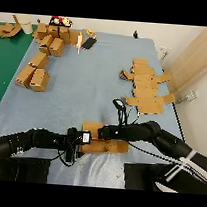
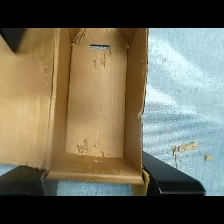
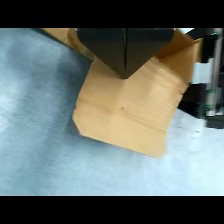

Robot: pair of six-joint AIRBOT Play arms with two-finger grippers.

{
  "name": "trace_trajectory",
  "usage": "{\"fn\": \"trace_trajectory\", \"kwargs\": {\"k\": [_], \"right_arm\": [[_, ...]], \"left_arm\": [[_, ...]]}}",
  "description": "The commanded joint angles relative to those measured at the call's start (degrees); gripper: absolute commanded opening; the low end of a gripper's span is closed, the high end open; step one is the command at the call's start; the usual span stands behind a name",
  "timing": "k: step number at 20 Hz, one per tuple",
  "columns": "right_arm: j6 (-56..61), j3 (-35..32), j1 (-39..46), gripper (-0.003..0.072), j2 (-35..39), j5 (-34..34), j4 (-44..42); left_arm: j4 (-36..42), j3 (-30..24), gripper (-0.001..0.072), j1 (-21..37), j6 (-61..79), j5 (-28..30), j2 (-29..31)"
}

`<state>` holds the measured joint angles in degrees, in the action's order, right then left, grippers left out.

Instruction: Fold the box.

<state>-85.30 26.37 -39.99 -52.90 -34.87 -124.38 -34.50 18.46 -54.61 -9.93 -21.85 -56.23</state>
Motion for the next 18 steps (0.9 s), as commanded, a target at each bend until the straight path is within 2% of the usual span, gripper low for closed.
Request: {"fn": "trace_trajectory", "kwargs": {"k": [1,7,11,13,15,18], "right_arm": [[-2.47,-0.02,-0.02,0.0001,-7.19,1.11,0.09],[-3.78,0.13,0.0,0.0001,-7.28,1.05,1.51],[-2.03,3.1,0.02,0.0001,-2.08,-0.96,12.52],[3.06,5.33,0.02,0.0002,3.43,-6.51,22.45],[8.0,6.4,0.0,0.0002,10.14,-15.41,29.53],[6.84,6.03,-0.85,0.0002,17.97,-26.25,29.59]], "left_arm": [[-0.02,0.0,0.0446,-0.04,0.02,0.0,0.02],[-0.02,0.0,0.0446,-0.04,0.02,0.07,0.02],[-0.02,0.04,0.0446,-0.04,0.02,0.0,0.02],[-0.02,0.04,0.0446,-0.04,0.02,0.0,0.02],[-0.02,0.04,0.0446,-0.04,0.02,0.02,0.02],[-0.02,0.04,0.0446,-0.04,0.02,0.02,0.02]]}}
